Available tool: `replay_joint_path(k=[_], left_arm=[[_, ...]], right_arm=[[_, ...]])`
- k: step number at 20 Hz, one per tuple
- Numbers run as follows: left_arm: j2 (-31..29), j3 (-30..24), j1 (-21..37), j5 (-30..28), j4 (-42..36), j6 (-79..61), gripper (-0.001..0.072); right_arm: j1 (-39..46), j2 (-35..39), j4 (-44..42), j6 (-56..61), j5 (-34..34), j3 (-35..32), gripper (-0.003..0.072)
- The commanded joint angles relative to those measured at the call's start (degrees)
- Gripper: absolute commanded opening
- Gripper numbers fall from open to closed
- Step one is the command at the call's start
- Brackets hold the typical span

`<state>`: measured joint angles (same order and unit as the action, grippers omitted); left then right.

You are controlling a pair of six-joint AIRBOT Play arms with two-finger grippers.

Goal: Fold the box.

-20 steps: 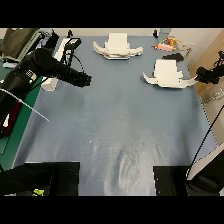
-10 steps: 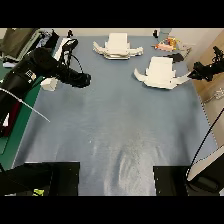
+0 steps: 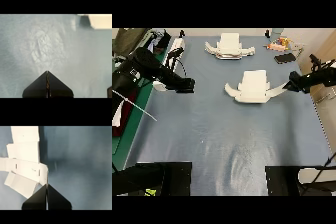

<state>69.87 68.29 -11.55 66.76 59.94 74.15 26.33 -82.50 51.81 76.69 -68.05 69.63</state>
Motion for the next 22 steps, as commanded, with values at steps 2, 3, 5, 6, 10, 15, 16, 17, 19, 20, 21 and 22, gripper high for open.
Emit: replay_joint_path(k=[2,3,5,6,10,15,16,17,19,20,21,22], left_arm=[[-1.3,-5.8,3.5,4.0,-11.5,-9.8,0.0015],[-2.0,-8.2,4.4,4.5,-13.7,-11.3,0.0014],[-3.4,-12.5,5.5,4.9,-15.0,-13.6,0.0015],[-4.0,-14.4,5.6,4.9,-15.1,-14.6,0.0015],[-4.2,-18.2,5.6,3.8,-15.2,-15.8,0.0015],[-4.2,-18.4,5.6,3.7,-15.2,-16.8,0.0018],[-4.2,-18.4,5.6,3.8,-15.2,-16.8,0.0018],[-4.2,-18.4,5.6,3.8,-15.2,-16.8,0.0019],[-4.2,-18.4,5.6,3.6,-15.2,-17.2,0.0447],[-4.2,-18.4,5.6,3.7,-15.2,-17.1,0.0559],[-4.2,-18.3,5.6,3.7,-15.3,-17.1,0.0558],[-4.2,-18.4,5.6,3.7,-15.4,-17.1,0.0559]], right_arm=[[-7.0,19.1,0.7,3.8,4.6,-24.0,-0.0002],[-8.5,22.6,1.3,5.0,4.6,-27.6,-0.0002],[-11.4,29.5,3.3,8.2,5.0,-34.4,-0.0002],[-12.5,32.2,4.3,9.8,5.2,-36.9,-0.0002],[-15.0,36.0,6.9,12.3,6.2,-42.8,0.0097],[-14.8,30.1,13.8,12.3,5.6,-38.7,0.0353],[-14.8,27.9,13.6,12.1,4.9,-37.1,0.0351],[-14.8,25.9,12.6,10.0,4.0,-35.6,0.0335],[-14.8,21.2,8.1,3.6,0.1,-32.7,0.0334],[-14.8,19.0,5.9,1.6,-2.1,-31.6,0.0333],[-14.8,16.9,4.1,0.0,-3.8,-31.0,0.033],[-14.8,15.3,2.9,-0.9,-4.4,-30.9,0.0308]])
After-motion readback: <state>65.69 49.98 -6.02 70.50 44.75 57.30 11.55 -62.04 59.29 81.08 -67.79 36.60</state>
